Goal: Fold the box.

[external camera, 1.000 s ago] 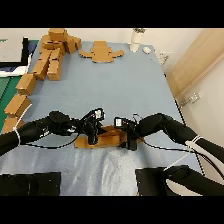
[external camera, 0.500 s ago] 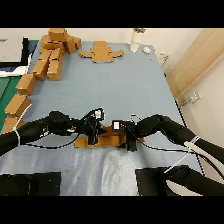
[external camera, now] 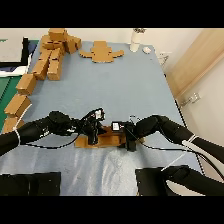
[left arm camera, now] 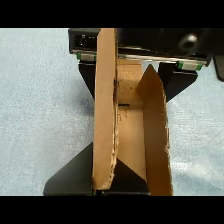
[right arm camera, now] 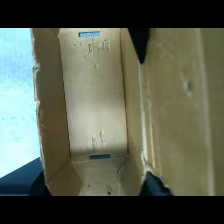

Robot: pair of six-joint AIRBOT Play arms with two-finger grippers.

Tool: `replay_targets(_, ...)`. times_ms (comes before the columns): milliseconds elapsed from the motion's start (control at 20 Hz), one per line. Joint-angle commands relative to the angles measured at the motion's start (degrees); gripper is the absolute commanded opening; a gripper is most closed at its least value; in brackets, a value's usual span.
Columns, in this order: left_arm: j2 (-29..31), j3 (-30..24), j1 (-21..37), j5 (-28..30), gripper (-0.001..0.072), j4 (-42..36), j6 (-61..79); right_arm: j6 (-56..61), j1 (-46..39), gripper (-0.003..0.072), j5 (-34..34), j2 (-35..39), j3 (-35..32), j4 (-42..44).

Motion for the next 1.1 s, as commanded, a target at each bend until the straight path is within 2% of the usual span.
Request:
replay_targets(0,0.0,0.0,0.0,0.0,0.0011,0.0,0.0,0.1,0.1,0.0572,-0.4,-0.2,0.0,0.1)
replay_targets(150,0.0,0.0,0.0,0.0,0.0011,0.0,0.0,0.1,0.1,0.0511,-1.0,-0.2,0.0,0.1)
replay_targets(1050,0.0,0.0,0.0,0.0,0.0011,0.0,0.0,0.1,0.2,0.0511,-0.8,-0.2,0.0,0.7)
